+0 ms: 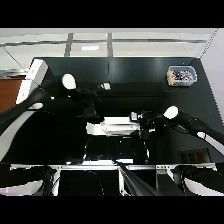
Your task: Fold the box and place the chain.
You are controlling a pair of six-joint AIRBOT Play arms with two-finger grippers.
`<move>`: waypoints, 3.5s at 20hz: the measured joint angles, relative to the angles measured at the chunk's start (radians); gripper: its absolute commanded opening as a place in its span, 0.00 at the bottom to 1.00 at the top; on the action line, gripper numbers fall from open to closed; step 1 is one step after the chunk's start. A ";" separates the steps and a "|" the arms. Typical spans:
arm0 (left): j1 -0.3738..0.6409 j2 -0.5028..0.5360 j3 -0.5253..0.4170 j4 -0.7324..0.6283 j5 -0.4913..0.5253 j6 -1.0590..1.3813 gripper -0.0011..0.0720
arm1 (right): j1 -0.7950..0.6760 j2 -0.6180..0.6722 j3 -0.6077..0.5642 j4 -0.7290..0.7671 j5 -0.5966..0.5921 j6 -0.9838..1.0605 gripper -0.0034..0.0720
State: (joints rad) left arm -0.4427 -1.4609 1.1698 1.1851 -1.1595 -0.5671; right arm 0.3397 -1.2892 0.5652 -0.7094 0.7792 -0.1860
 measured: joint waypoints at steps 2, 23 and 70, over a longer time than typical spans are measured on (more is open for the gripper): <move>0.042 0.052 0.017 0.090 -0.080 -0.163 0.33 | 0.000 0.000 0.000 0.000 0.001 0.000 0.07; -0.027 0.227 -0.459 -0.840 0.421 -0.058 0.05 | 0.001 0.000 0.000 0.008 -0.061 0.064 0.08; -0.045 0.166 -0.465 -0.459 0.380 0.718 0.39 | 0.001 0.000 0.000 0.009 -0.060 0.064 0.08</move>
State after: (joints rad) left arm -0.4877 -1.2949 0.7052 0.7261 -0.7799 0.1513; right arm 0.3408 -1.2892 0.5648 -0.7006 0.7197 -0.1215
